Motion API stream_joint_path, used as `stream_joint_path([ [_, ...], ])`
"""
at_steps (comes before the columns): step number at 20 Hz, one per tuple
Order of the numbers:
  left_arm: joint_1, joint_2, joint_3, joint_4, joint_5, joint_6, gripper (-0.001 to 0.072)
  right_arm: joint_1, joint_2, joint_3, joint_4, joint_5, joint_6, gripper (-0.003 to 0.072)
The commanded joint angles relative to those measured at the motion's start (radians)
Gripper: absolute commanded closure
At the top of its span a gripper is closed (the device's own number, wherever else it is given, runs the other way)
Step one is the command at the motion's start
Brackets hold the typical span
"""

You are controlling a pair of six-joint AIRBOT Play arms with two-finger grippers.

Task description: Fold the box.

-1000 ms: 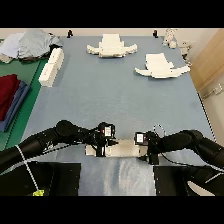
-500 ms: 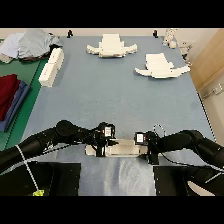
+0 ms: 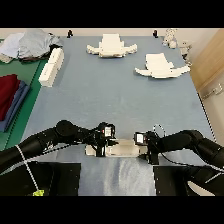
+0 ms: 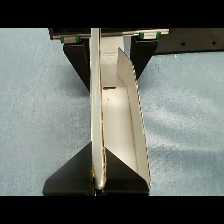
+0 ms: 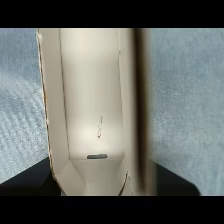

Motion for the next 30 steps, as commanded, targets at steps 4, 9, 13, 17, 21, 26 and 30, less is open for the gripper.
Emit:
stream_joint_path([
  [4, 0.0, 0.0, 0.0, 0.0, 0.0, 0.0, 0.0697, 0.0, 0.001, 0.0, -0.001, -0.003, 0.0, 0.0169],
  [9, -0.001, 0.0, 0.0, -0.023, 0.0, 0.0, 0.0697, 0.0, 0.001, 0.0, -0.002, -0.003, 0.0, 0.0169],
  [13, -0.001, 0.0, 0.0, -0.023, 0.0, 0.0, 0.0697, 0.0, 0.001, 0.0, -0.002, -0.003, 0.0, 0.0169],
  [17, -0.001, 0.0, 0.0, -0.023, 0.001, 0.002, 0.0697, 0.0, 0.001, 0.0, -0.002, -0.003, 0.0, 0.0169],
  [21, -0.001, 0.0, 0.0, -0.023, 0.001, -0.001, 0.0694, 0.0, 0.001, 0.0, -0.002, -0.003, 0.0, 0.0169],
  [26, 0.0, 0.0, 0.0, -0.024, 0.003, -0.001, 0.0319, 0.0, 0.001, 0.0, -0.002, -0.003, 0.0, 0.0169],
  [30, 0.0, 0.026, 0.0, -0.006, 0.037, -0.031, 0.0151, 0.0, 0.001, 0.0, -0.002, -0.003, 0.0, 0.0169],
])
